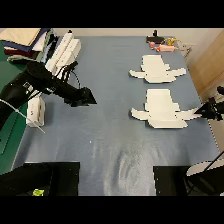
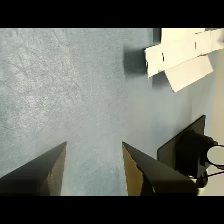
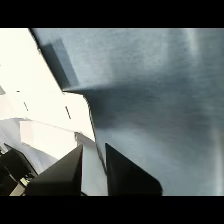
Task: Fold the box.
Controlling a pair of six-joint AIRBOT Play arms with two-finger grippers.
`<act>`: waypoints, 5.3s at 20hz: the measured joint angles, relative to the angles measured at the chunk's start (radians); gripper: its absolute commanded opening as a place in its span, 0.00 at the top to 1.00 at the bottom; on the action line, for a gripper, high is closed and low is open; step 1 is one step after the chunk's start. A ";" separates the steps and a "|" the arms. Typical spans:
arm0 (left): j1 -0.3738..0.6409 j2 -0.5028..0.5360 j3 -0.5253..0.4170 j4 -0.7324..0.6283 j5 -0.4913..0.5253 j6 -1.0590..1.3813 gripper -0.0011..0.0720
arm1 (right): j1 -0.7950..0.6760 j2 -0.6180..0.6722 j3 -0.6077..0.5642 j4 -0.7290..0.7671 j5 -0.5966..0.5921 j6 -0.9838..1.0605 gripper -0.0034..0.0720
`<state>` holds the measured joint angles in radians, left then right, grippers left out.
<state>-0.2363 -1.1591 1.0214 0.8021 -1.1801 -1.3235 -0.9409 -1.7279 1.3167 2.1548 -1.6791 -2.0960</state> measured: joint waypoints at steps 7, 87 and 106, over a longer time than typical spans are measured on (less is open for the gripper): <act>0.000 0.000 0.000 -0.011 -0.009 0.004 0.27 | 0.124 -0.001 0.000 0.052 -0.023 -0.034 0.96; -0.168 -0.192 -0.022 -0.245 0.039 1.185 0.97 | 0.985 0.812 -0.645 -0.409 0.813 0.332 0.63; -0.464 0.150 -0.457 -0.242 0.618 1.395 0.97 | 0.985 0.812 -0.624 -0.329 0.835 0.423 0.63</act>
<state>-0.7002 -1.0096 0.5648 0.5598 -0.5625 0.0715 0.0437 -0.9161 0.6922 1.8256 -0.8436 -1.6726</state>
